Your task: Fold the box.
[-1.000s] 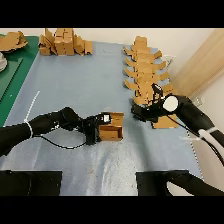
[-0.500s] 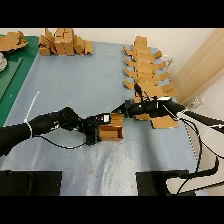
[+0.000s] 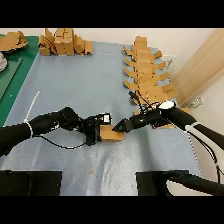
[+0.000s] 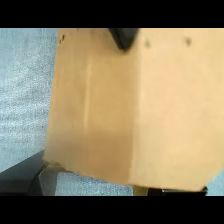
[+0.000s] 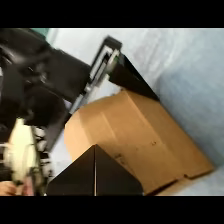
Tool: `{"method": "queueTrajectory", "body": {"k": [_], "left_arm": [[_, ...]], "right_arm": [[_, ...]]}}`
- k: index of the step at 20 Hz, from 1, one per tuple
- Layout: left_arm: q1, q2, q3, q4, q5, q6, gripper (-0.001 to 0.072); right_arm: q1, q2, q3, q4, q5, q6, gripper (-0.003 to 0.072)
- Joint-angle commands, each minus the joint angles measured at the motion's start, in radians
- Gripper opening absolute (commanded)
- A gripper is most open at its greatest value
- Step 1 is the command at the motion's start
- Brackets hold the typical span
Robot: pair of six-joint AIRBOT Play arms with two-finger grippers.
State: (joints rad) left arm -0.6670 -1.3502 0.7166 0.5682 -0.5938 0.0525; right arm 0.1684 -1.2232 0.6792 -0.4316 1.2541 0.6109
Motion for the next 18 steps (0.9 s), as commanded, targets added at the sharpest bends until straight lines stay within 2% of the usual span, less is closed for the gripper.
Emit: {"method": "queueTrajectory", "body": {"k": [1,2,4,8,13,15,16,18], "left_arm": [[0.000,-0.001,0.000,0.000,-0.001,0.000,0.0604],[0.000,0.000,0.000,0.000,-0.001,0.000,0.0604],[0.000,-0.001,0.000,0.000,-0.001,0.000,0.0604],[0.000,-0.001,0.000,0.000,-0.002,0.000,0.0604],[0.000,-0.001,0.000,0.000,-0.001,0.000,0.0604],[0.000,-0.001,0.000,0.000,0.000,0.000,0.0604],[0.000,-0.001,0.000,0.000,-0.001,0.000,0.0604],[0.000,0.000,0.000,0.000,-0.001,0.000,0.0604]], "right_arm": [[0.111,0.108,-0.054,-0.142,-0.242,-0.035,0.0006],[0.157,0.115,-0.048,-0.175,-0.301,-0.036,0.0032],[0.233,0.134,-0.016,-0.259,-0.373,-0.036,0.0031],[0.325,0.217,0.030,-0.405,-0.426,-0.035,0.0031],[0.474,0.305,0.011,-0.716,-0.445,0.002,0.0045],[0.498,0.308,0.006,-0.744,-0.439,0.001,0.0255],[0.499,0.308,0.006,-0.739,-0.440,0.001,0.0304],[0.499,0.308,0.007,-0.732,-0.438,-0.002,0.0304]]}}
